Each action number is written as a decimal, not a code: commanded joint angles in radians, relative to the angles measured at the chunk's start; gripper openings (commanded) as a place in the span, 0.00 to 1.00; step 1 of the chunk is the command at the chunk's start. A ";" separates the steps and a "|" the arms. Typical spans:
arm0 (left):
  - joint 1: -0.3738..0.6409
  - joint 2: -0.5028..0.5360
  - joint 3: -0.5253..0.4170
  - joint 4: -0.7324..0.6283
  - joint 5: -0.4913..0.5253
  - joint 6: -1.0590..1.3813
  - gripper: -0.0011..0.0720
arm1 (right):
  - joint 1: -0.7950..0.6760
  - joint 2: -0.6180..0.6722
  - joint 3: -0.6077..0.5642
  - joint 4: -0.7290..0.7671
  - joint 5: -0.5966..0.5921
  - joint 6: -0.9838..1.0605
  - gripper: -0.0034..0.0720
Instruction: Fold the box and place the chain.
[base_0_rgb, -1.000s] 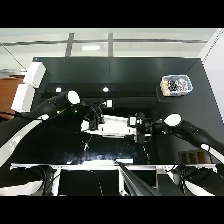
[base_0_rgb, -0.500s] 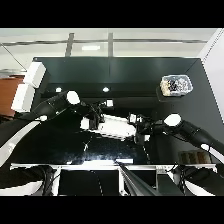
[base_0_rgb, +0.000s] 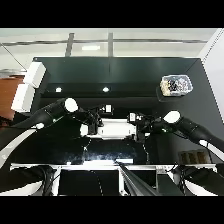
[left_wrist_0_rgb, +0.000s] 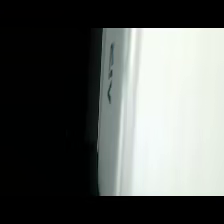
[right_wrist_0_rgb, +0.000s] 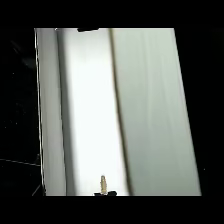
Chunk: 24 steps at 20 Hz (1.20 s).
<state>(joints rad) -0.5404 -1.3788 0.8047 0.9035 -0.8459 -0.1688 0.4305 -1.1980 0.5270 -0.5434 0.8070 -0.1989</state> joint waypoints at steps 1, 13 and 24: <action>-0.001 0.007 -0.006 0.002 0.000 -0.001 0.04 | 0.000 -0.010 0.002 -0.013 0.009 -0.005 0.97; -0.002 0.006 -0.006 0.002 0.005 0.000 0.05 | 0.041 -0.040 0.002 -0.096 -0.053 0.074 0.97; -0.002 0.006 -0.006 0.004 0.005 0.000 0.05 | 0.042 -0.041 0.002 -0.086 -0.078 0.067 0.83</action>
<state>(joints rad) -0.5411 -1.3724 0.7986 0.9062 -0.8406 -0.1696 0.4717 -1.2385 0.5289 -0.6289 0.7341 -0.1310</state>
